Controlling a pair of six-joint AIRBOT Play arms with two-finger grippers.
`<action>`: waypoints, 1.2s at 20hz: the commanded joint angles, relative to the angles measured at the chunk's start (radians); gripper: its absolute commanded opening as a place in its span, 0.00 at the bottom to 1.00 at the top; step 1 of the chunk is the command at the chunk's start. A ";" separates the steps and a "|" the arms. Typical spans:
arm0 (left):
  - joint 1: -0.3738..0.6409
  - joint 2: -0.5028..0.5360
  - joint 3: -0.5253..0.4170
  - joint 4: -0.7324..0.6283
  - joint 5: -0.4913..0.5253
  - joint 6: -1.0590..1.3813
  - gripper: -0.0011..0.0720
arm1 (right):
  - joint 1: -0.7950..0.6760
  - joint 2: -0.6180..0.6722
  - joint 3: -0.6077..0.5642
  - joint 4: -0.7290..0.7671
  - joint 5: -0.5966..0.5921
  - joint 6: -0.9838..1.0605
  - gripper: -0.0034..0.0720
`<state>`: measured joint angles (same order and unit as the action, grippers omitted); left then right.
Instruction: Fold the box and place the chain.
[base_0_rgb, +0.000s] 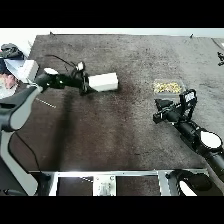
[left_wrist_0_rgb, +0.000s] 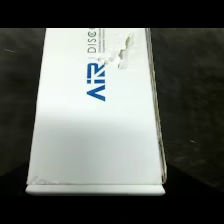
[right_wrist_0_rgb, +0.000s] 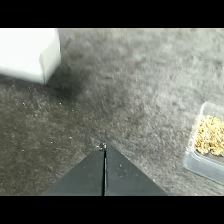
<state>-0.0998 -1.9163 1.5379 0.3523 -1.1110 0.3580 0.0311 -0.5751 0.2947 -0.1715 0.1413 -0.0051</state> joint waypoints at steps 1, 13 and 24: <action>0.085 0.180 0.004 -0.019 0.103 -0.169 0.02 | 0.001 0.012 -0.014 0.000 -0.015 0.001 0.02; 0.847 0.809 -0.732 0.142 0.361 -0.536 0.02 | 0.001 -0.002 -0.014 0.000 -0.015 0.002 0.02; 0.901 0.707 -0.848 0.256 0.430 -0.463 0.02 | 0.001 -0.049 -0.014 0.001 -0.014 0.002 0.02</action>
